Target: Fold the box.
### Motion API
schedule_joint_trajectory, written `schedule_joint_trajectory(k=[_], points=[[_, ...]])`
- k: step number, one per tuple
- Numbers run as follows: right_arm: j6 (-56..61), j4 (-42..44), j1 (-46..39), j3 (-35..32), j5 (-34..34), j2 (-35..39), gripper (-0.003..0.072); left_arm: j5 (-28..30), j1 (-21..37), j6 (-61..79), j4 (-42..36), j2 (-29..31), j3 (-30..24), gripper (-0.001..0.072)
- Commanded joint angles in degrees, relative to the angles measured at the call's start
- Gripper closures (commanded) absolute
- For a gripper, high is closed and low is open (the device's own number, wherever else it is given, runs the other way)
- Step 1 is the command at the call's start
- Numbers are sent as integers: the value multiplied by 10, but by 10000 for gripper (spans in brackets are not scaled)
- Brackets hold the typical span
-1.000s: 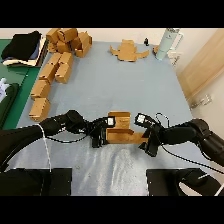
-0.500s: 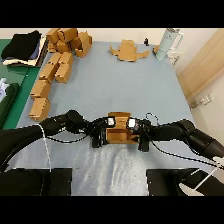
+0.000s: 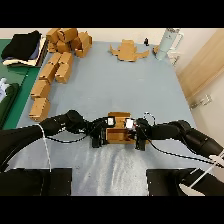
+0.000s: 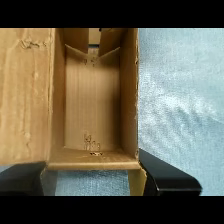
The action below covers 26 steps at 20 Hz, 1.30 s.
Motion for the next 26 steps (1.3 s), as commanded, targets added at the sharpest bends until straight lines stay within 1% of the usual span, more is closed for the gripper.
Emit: schedule_joint_trajectory(k=[1, 2, 3, 7, 8, 9, 10, 11, 13, 15, 16, 17, 18, 19, 20, 22, 24, 25, 26], points=[[-40, 36, 14, 0, 24, -22, 449, 0, 0, 0, 0, 0, 1, 234], [-40, 36, 17, 0, 24, -24, 242, 0, 0, 0, 0, 0, 1, 234], [-39, 36, 19, 0, 23, -25, 137, 0, 0, 0, 0, 0, 1, 234], [-39, 32, 19, 0, 19, -24, 139, 0, 0, 0, 0, 0, 1, 234], [-24, 27, 18, 0, 15, -23, 195, 0, 0, 0, 0, 0, 1, 234], [19, 5, 18, 3, -2, -16, 423, 0, 0, 0, 0, 0, 1, 234], [92, -37, 18, 12, -30, -5, 649, 0, 0, 0, 0, 0, 1, 234], [219, -110, 18, 26, -61, 12, 680, 0, 0, 0, 0, 0, 1, 234], [505, -274, 18, 59, -132, 54, 681, 0, 0, 0, 0, 0, 1, 234], [719, -429, 5, 72, -195, 100, 680, 0, 0, 0, 0, 0, 1, 234], [822, -488, -16, 71, -222, 113, 680, 0, 0, 0, 0, 0, 1, 234], [902, -522, -48, 66, -248, 118, 680, 0, 0, 0, 0, 0, 1, 235], [943, -514, -88, 54, -253, 117, 682, 0, 0, 0, 0, 0, 1, 234], [942, -474, -126, 39, -237, 110, 681, 0, 0, 0, 0, 0, 1, 234], [919, -415, -160, 21, -211, 98, 682, 0, 0, 0, 0, 0, 1, 234], [805, -251, -201, -8, -158, 63, 681, 0, 0, 0, 0, 0, 1, 234], [681, -90, -202, -16, -133, 25, 682, 0, 0, 0, 0, 0, 1, 234], [639, -40, -202, -16, -133, 8, 681, 0, 0, 0, 0, 0, 1, 234], [609, -7, -202, -16, -133, -7, 681, 0, 0, 0, 0, 0, 1, 234]])
